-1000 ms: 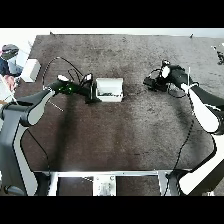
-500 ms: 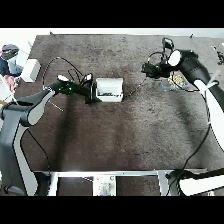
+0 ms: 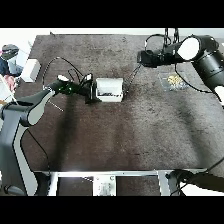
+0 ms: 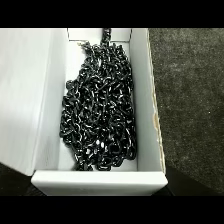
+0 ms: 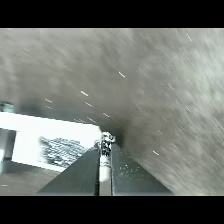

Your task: Fold the box and place the chain.

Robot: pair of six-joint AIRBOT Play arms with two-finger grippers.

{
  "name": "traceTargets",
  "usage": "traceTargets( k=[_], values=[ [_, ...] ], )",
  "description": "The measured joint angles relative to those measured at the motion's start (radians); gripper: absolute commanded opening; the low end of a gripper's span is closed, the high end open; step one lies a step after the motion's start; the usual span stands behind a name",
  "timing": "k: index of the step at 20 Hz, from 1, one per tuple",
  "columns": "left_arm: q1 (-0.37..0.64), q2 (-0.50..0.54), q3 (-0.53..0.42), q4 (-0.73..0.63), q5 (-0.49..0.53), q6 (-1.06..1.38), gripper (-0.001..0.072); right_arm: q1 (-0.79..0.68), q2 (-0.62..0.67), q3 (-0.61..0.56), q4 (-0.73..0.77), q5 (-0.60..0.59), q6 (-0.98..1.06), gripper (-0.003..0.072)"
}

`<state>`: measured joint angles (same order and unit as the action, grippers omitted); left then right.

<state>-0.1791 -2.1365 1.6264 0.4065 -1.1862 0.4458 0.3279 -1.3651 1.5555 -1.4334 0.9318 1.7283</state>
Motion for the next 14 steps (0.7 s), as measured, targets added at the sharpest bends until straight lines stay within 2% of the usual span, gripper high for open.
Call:
traceTargets(
  k=[7,14],
  values=[
    [0.0,0.0,0.0,0.0,0.0,0.0,0.0469,0.139,0.03,0.001,0.024,-0.153,-0.009,0.0011],
    [0.0,0.0,0.0,0.0,0.0,0.0,0.0469,0.174,0.01,0.0,0.026,-0.19,-0.012,0.0012]
  ],
)
